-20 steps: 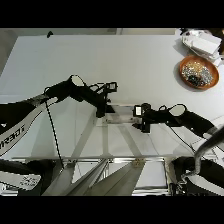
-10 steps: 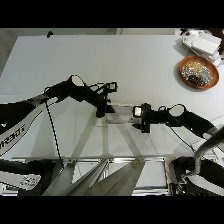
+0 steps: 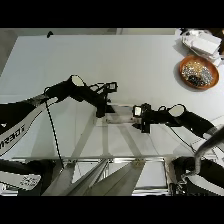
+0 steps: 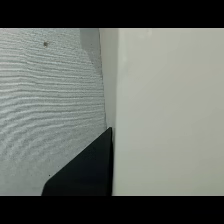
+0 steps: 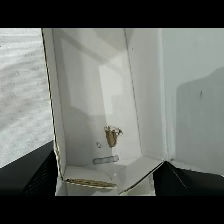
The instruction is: Fold the box and place the chain.
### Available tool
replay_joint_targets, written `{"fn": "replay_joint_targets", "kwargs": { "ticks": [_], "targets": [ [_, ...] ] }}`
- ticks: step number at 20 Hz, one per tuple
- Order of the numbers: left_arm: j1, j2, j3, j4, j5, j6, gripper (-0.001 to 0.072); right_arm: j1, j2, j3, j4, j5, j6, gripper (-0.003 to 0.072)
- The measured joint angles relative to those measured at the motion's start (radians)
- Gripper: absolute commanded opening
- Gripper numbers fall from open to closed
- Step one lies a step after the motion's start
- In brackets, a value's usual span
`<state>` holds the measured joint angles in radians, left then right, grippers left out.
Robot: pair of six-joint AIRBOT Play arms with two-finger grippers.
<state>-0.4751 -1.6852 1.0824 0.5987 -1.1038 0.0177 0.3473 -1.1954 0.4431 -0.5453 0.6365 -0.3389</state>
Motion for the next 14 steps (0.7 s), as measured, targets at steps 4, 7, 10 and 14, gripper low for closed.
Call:
{"fn": "replay_joint_targets", "kwargs": {
  "ticks": [4,7,10,14],
  "targets": [
    [0.0,0.0,0.0,0.0,0.0,0.0,0.0011,0.0,0.0,0.0,0.0,0.0,0.001,0.0511],
    [0.0,0.0,0.0,0.0,0.0,0.0,0.0011,0.0,0.0,0.0,0.0,0.0,0.001,0.0511],
    [0.0,0.0,0.0,0.0,0.0,0.0,0.0011,0.0,0.0,0.0,0.0,0.0,0.001,0.0511],
    [0.0,0.0,-0.001,0.0,0.01,-0.001,0.0402,0.0,0.0,0.0,0.0,-0.002,0.001,0.0511]
  ]
}}
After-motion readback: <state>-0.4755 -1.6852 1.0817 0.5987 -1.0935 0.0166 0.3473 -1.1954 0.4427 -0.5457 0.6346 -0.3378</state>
